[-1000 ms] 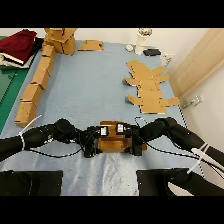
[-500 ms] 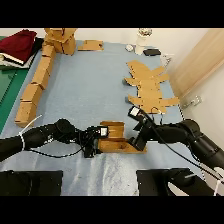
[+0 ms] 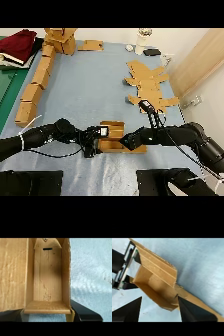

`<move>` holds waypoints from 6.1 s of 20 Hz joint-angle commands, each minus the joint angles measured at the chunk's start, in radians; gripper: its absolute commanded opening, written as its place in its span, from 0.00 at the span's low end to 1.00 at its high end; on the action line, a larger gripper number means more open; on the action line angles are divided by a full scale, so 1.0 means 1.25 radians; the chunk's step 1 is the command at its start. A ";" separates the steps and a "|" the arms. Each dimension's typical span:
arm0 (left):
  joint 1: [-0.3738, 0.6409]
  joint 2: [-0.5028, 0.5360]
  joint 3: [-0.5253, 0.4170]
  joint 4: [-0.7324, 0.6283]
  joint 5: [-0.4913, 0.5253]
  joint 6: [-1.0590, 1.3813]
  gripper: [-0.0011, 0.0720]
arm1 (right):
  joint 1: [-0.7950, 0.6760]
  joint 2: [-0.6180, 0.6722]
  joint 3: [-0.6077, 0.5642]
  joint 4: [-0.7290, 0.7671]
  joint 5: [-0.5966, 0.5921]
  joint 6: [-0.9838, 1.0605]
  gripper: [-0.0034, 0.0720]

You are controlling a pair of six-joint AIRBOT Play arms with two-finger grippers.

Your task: Fold the box.

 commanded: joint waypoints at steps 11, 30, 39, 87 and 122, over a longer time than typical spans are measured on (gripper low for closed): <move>0.173 0.083 -0.002 0.264 -0.149 -0.204 0.68 | 0.001 0.001 0.000 0.061 -0.004 0.131 0.99; 0.026 0.056 -0.056 0.054 0.089 0.005 0.68 | 0.001 0.001 0.000 0.064 0.110 0.135 0.99; 0.024 0.056 -0.080 0.056 0.105 0.007 0.68 | 0.001 0.001 0.000 0.064 0.109 0.136 0.99; 0.024 0.056 -0.080 0.056 0.104 0.006 0.68 | 0.150 -0.200 0.044 -0.182 -0.143 -0.399 0.66; 0.020 0.056 -0.080 0.056 0.097 0.006 0.68 | 0.155 -0.265 0.035 -0.353 0.094 -0.313 0.87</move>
